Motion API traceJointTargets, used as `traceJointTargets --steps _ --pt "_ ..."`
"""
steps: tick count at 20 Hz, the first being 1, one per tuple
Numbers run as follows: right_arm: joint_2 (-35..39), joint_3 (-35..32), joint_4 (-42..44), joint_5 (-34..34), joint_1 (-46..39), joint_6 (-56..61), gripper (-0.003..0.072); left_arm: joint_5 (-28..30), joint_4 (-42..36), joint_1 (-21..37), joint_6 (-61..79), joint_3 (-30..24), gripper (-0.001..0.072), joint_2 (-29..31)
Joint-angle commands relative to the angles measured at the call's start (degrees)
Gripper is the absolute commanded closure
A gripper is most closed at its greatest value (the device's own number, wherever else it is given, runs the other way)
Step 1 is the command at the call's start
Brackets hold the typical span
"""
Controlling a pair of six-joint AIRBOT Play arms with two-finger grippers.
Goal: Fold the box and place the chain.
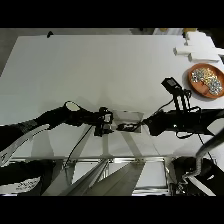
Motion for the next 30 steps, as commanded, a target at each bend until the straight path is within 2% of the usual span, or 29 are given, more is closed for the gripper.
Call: traceJointTargets --steps 1,7,15,16,18,20,24,26,28,29,30 --pt "1.0 0.0 4.2 -5.7 5.9 0.2 0.0675 0.0 0.0 0.0 0.0 0.0 0.0575 0.0" --pt "0.8 0.0 6.5 -17.9 12.4 0.4 0.0675 0.0 0.0 0.0 0.0 0.0 0.0575 0.0" --pt "-6.4 0.0 5.1 -18.8 12.6 0.4 0.0674 0.0 0.0 0.0 0.0 0.0 0.0575 0.0" --pt "-7.7 0.0 5.1 -18.4 12.6 0.2 0.0669 0.0 0.0 0.0 0.0 0.0 0.0575 0.0" --pt "-10.1 0.0 4.7 -16.8 12.6 -1.3 0.0554 0.0 0.0 0.0 0.0 0.0 0.0575 0.0" --pt "-10.6 0.1 0.7 -15.6 12.1 -2.7 0.0439 0.0 0.0 0.0 0.0 0.0 0.0575 0.0" --pt "-7.5 2.8 -4.7 -6.3 4.1 -10.5 0.0443 0.0 0.0 0.0 0.0 0.0 0.0575 0.0" --pt "-6.1 2.8 -6.4 0.3 -1.4 -20.5 0.0533 0.0 0.0 0.0 0.0 0.0 0.0575 0.0" --pt "-6.1 2.8 -7.1 7.0 -6.8 -32.7 0.0535 0.0 0.0 0.0 0.0 0.0 0.0575 0.0" --pt "-6.2 2.1 -6.8 7.9 -9.4 -40.3 0.0599 0.0 0.0 0.0 0.0 0.0 0.0575 0.0" --pt "-6.3 1.0 -6.0 7.3 -11.7 -47.1 0.0615 0.0 0.0 0.0 0.0 0.0 0.0575 0.0"
